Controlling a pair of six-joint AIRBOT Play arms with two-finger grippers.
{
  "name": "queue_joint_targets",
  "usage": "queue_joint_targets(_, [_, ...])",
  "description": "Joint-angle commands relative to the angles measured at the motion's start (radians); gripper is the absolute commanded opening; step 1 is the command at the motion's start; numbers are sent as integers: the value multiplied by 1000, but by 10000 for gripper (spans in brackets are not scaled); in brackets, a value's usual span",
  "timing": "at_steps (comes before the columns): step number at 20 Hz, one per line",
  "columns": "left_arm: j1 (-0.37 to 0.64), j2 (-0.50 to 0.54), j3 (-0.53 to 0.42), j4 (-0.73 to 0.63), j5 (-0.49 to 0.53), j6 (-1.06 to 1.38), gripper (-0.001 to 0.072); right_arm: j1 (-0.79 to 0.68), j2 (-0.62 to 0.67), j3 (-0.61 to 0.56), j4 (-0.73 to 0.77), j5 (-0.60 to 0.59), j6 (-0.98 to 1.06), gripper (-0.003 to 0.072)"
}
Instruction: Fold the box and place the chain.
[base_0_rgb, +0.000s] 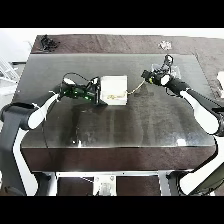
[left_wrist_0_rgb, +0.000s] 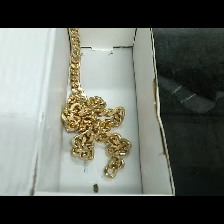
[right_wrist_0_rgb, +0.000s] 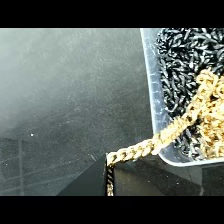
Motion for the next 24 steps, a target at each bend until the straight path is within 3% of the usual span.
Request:
queue_joint_targets(1, [0,0,0,0,0,0,353,1,2,0,-7,9,2,11])
queue_joint_targets(6, [0,0,0,0,0,0,353,5,95,-44,-53,17,3,10])
queue_joint_targets(12, [0,0,0,0,0,0,353,79,396,-65,-167,24,3,7])
queue_joint_targets(18, [0,1,0,0,0,0,353,324,696,-44,-338,24,3,5])
queue_joint_targets(24, [0,0,0,0,0,0,353,593,708,47,-462,-8,0,5])
